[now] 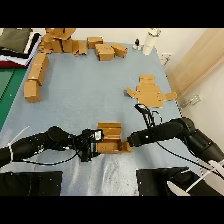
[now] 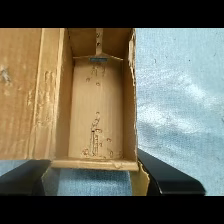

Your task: Fold the box.

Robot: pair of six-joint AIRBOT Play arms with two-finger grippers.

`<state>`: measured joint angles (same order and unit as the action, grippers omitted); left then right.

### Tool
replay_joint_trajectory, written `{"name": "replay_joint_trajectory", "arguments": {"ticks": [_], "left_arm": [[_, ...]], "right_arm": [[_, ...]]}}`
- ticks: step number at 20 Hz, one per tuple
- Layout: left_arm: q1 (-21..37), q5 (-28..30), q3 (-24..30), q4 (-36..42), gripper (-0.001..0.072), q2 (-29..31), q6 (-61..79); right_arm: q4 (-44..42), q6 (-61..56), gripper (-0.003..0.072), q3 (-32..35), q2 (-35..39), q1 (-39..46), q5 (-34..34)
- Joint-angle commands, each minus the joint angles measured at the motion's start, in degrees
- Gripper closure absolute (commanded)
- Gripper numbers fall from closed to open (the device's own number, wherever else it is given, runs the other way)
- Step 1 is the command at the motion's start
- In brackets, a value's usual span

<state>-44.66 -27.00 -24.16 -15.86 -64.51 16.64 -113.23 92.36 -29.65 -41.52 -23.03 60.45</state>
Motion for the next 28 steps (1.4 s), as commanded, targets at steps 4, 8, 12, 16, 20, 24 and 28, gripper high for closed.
{"name": "replay_joint_trajectory", "arguments": {"ticks": [4, 8, 12, 16, 20, 24, 28], "left_arm": [[0.0, 0.0, -0.1, 0.0, 0.0340, 0.0, 0.0], [0.0, 0.0, -0.1, 0.0, 0.0340, 0.0, 0.0], [0.0, 0.0, -0.1, 0.0, 0.0340, 0.0, 0.0], [0.0, 0.0, -0.1, 0.0, 0.0340, 0.0, 0.0], [0.0, 0.0, -0.1, 0.0, 0.0340, 0.0, 0.0], [0.0, 0.0, -0.1, 0.0, 0.0339, 0.0, 0.0], [0.0, 0.0, -0.1, 0.0, 0.0339, 0.0, 0.0]], "right_arm": [[24.6, -14.8, 0.0684, 0.0, 2.3, 7.0, 6.5], [16.8, -10.4, 0.0684, 4.2, -3.2, 9.9, 2.9], [3.1, -3.0, 0.0685, 6.4, -6.7, 9.4, -0.3], [-1.0, -1.6, 0.0684, 6.4, -6.6, 6.4, -0.5], [-2.8, -0.8, 0.0685, 6.4, -6.7, 3.6, -1.0], [-3.1, -0.3, 0.0685, 6.4, -6.7, 3.3, -1.6], [-3.5, -0.1, 0.0685, 6.4, -6.6, 3.3, -1.5]]}}
